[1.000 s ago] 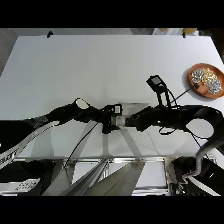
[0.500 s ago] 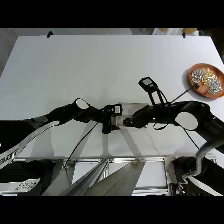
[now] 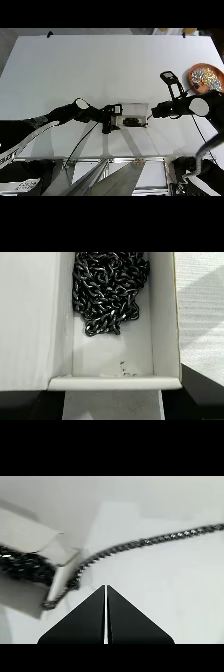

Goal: Fold the box and place the chain.

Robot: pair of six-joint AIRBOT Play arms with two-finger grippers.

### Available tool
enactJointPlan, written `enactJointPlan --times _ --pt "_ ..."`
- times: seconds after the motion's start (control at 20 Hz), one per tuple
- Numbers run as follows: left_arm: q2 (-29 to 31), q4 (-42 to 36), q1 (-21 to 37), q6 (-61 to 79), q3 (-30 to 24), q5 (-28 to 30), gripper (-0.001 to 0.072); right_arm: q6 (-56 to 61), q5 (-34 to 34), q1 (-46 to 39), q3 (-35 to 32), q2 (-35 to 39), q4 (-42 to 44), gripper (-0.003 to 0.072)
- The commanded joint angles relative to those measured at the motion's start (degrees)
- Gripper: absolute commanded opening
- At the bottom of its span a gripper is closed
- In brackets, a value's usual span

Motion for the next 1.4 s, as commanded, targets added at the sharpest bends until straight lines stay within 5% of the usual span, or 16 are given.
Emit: enactJointPlan --times 0.0,0.05,0.15,0.2,1.0,1.25,1.35 --pt "0.0 0.0 0.0 0.0 0.0 0.0 0.0314 2.6 -2.0 -2.5 0.0 -4.4 -2.1 0.0019" --pt "0.0 0.0 0.0 0.0 0.0 0.0 0.0314 3.1 -3.2 -2.5 0.0 -6.3 -2.1 0.0031" --pt "0.0 0.0 0.0 0.0 0.0 0.0 0.0314 4.4 -4.8 -2.5 0.0 -10.3 -2.1 0.0233" --pt "0.0 0.0 0.0 0.0 0.0 0.0 0.0314 4.4 -5.1 -2.5 0.0 -12.2 -2.1 0.0242" --pt "0.0 0.0 0.0 0.0 0.0 0.0 0.0314 7.3 -6.9 -1.4 0.0 -21.0 -1.6 0.0214" --pt "0.0 0.0 0.0 0.0 0.0 0.0 0.0314 7.4 -8.3 -1.4 0.0 -21.6 -1.7 0.0138" --pt "0.0 0.0 0.0 0.0 0.0 0.0 0.0314 7.3 -9.2 -1.4 0.0 -21.6 -1.7 0.0018"
